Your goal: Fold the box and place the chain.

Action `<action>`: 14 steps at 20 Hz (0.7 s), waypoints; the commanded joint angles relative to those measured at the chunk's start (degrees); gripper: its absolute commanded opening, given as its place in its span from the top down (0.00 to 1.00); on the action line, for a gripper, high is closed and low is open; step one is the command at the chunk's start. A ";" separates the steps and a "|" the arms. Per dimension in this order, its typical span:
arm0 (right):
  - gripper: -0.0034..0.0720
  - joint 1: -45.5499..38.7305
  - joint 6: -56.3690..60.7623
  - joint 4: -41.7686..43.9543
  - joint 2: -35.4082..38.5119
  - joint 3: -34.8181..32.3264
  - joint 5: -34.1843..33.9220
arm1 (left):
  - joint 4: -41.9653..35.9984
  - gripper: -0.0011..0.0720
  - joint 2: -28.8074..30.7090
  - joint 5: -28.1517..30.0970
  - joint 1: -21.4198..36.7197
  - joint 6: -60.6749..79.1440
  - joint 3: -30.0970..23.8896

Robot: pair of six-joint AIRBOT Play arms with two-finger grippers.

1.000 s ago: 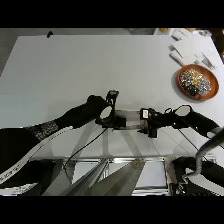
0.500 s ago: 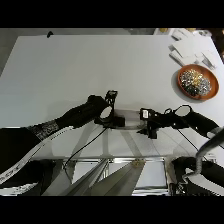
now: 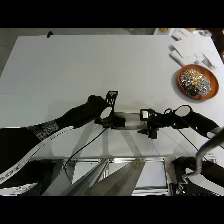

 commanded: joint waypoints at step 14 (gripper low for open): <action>0.42 -0.02 0.37 0.17 -0.02 0.00 0.17 | 2.58 0.71 -2.51 -7.98 1.70 -2.27 6.40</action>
